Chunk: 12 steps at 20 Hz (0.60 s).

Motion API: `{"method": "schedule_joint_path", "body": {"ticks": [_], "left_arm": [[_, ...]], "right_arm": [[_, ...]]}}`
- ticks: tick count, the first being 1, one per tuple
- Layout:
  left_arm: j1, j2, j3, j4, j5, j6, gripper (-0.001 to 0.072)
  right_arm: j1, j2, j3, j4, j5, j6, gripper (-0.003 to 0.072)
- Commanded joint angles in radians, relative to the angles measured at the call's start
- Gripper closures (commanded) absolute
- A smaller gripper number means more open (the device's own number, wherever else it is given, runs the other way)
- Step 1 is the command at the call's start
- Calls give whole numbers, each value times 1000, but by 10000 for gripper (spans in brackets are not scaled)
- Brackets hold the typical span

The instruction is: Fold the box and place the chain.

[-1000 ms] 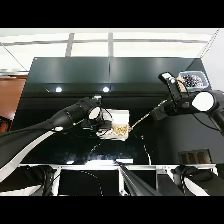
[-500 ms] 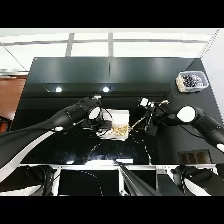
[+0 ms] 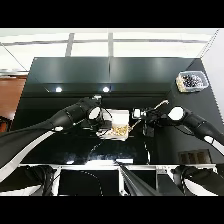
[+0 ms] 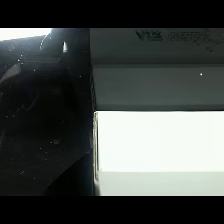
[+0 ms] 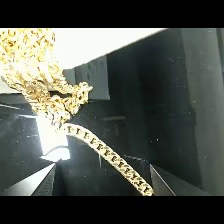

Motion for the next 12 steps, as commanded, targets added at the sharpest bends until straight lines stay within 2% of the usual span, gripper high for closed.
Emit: {"method": "schedule_joint_path", "body": {"ticks": [1,5,6,7,8,9,12], "left_arm": [[0,-1,1,0,0,0,682],[0,-1,1,0,0,0,681],[0,-1,1,0,0,0,681],[0,-1,1,0,0,0,682],[0,-1,1,0,0,0,681],[0,-1,1,0,0,0,681],[0,-1,1,0,0,0,681]], "right_arm": [[-4,-23,0,10,-17,-43,23],[-20,-28,0,45,-18,-23,29],[-24,-28,0,48,-16,-8,221],[-26,-28,0,46,-18,31,339],[-26,-28,0,42,-18,39,519],[-26,-28,0,43,-18,40,625],[-26,-27,0,43,-19,41,632]]}}
